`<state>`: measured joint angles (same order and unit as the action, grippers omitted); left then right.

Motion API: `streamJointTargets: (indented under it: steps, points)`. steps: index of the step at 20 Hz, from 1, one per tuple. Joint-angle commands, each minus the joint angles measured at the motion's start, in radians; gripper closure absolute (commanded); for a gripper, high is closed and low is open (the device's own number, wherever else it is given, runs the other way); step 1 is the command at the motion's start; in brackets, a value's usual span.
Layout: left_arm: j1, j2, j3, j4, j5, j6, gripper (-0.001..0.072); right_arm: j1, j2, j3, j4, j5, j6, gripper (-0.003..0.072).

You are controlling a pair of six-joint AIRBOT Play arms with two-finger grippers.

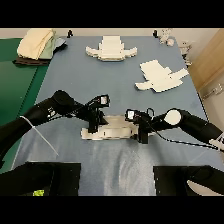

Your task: Fold the box.

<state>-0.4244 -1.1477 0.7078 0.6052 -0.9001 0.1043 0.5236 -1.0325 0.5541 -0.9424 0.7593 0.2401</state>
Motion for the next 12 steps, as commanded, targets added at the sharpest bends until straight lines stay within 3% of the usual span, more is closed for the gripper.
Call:
streamJointTargets:
  steps: [1, 9, 12]
  points:
    - [0.000, 0.000, 0.000, 0.000, 0.001, 0.000, 0.0693, -0.001, -0.016, -0.001, 0.007, 0.025, -0.099, -0.0034]
    - [0.000, 0.000, 0.000, 0.000, 0.001, 0.000, 0.0693, -0.101, -0.077, -0.001, 0.133, 0.073, -0.234, -0.0034]
    - [0.000, 0.000, 0.000, 0.000, 0.001, 0.000, 0.0693, -0.097, -0.087, -0.001, 0.151, 0.072, -0.267, 0.0031]
